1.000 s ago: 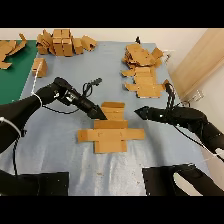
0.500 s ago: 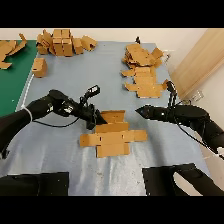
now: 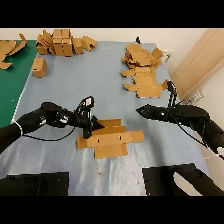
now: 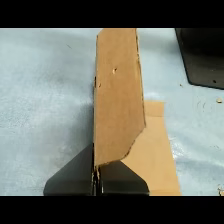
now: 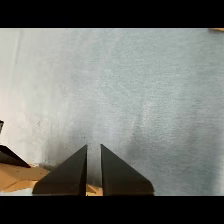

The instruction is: Fold the box.

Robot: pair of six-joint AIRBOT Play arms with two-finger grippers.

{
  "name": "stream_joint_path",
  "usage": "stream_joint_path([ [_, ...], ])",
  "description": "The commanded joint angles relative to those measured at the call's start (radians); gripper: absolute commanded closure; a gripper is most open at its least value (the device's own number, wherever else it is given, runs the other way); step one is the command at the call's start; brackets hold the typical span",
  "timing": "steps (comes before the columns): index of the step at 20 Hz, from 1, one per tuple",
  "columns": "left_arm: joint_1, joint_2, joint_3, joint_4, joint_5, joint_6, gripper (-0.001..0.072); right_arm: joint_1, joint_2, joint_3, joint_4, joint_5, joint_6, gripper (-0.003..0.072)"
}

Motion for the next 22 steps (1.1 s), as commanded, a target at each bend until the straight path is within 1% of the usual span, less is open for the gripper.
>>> stream_joint_path([
  [1, 0.001, 0.005, -0.05, -0.024, 0.014, 0.074, 0.07, -0.001, 0.001, 0.001, 0.0, 0.001, 0.01, 0.055],
  [5, 0.001, -0.021, -0.061, -0.017, 0.009, 0.088, 0.07, 0.0, 0.001, 0.002, 0.004, 0.001, 0.011, 0.0549],
  [10, 0.001, -0.014, -0.055, -0.018, -0.006, 0.085, 0.0699, 0.001, 0.001, 0.001, 0.003, 0.0, 0.011, 0.0549],
  [15, 0.001, 0.005, -0.028, -0.017, -0.068, 0.084, 0.0696, 0.001, 0.001, 0.001, 0.003, 0.0, 0.011, 0.0549],
  [16, 0.001, 0.005, -0.028, -0.017, -0.071, 0.084, 0.0544, 0.001, 0.001, 0.001, 0.003, 0.0, 0.011, 0.0549],
  [17, 0.001, 0.006, -0.028, -0.018, -0.071, 0.084, 0.0351, 0.001, 0.001, 0.001, 0.003, 0.0, 0.011, 0.0549],
  [18, 0.001, 0.006, -0.028, -0.018, -0.07, 0.084, 0.037, 0.001, 0.001, 0.001, 0.003, 0.0, 0.011, 0.0549],
  [21, 0.001, 0.006, -0.028, -0.018, -0.07, 0.084, 0.0372, 0.001, 0.001, 0.001, 0.003, -0.003, 0.011, 0.0549],
  [22, 0.001, 0.006, -0.028, -0.019, -0.069, 0.083, 0.0484, 0.002, 0.001, 0.001, 0.003, -0.003, 0.011, 0.0549],
])
